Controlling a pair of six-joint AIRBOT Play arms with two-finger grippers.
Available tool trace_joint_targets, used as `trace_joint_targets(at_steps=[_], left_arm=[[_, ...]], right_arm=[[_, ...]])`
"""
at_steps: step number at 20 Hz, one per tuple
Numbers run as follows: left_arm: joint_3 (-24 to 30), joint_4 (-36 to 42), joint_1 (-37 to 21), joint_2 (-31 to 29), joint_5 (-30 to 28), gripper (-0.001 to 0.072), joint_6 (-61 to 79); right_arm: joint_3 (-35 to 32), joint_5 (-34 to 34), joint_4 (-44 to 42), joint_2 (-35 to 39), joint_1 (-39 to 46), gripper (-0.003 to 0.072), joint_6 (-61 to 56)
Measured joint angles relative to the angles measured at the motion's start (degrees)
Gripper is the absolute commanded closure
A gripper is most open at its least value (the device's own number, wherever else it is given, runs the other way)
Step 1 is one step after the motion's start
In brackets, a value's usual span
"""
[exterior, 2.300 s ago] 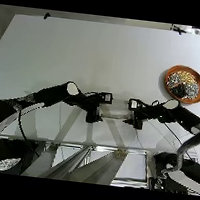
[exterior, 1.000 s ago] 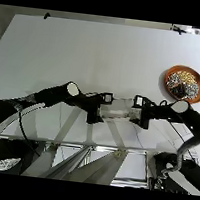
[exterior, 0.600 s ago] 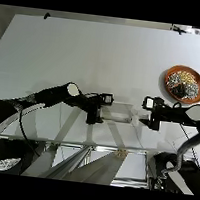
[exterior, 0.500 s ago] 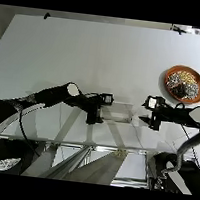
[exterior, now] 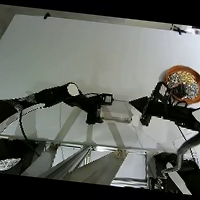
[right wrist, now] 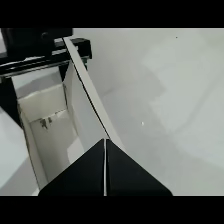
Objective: Fold the box and place the chain.
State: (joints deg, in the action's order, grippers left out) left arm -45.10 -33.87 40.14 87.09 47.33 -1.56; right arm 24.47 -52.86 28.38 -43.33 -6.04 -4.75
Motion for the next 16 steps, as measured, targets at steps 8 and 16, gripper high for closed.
trace_joint_targets(at_steps=[8, 16], left_arm=[[0.0, 0.07, 0.0, 0.0, 0.04, 0.0499, -0.09], [0.0, -0.09, 0.02, 0.0, 0.07, 0.0499, 0.22]], right_arm=[[0.07, 11.47, 4.37, -10.4, -1.7, 0.0676, -13.84], [0.04, 7.91, 9.44, -13.27, -1.81, 0.0676, -19.06]])
